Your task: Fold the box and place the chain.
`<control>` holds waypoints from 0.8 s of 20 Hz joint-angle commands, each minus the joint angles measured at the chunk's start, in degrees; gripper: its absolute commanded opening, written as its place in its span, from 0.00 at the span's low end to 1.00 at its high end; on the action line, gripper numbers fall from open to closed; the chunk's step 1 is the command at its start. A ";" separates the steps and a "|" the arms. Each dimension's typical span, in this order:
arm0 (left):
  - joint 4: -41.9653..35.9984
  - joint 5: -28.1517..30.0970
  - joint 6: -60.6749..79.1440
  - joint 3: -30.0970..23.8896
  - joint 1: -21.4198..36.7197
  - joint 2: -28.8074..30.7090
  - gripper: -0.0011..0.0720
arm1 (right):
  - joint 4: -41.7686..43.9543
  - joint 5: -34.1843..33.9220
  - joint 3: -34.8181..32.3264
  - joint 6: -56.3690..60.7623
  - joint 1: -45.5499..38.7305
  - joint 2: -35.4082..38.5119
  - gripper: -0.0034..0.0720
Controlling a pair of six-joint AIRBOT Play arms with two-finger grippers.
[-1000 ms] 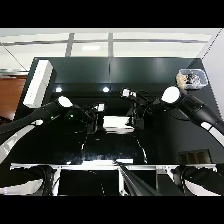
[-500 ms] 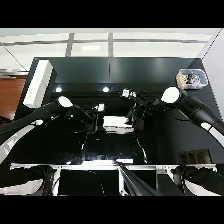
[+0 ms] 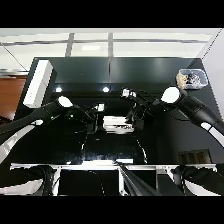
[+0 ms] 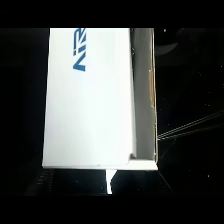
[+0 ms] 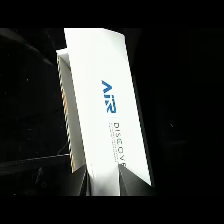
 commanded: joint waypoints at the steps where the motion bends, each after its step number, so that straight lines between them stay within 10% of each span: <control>1: 0.02 0.02 -0.02 0.04 -0.04 -0.04 0.57 | -0.22 0.39 -0.07 0.00 0.04 -0.04 0.31; 16: 0.02 0.02 -0.02 0.04 -0.04 -0.04 0.57 | -1.11 3.02 -0.04 0.72 0.04 -0.04 0.40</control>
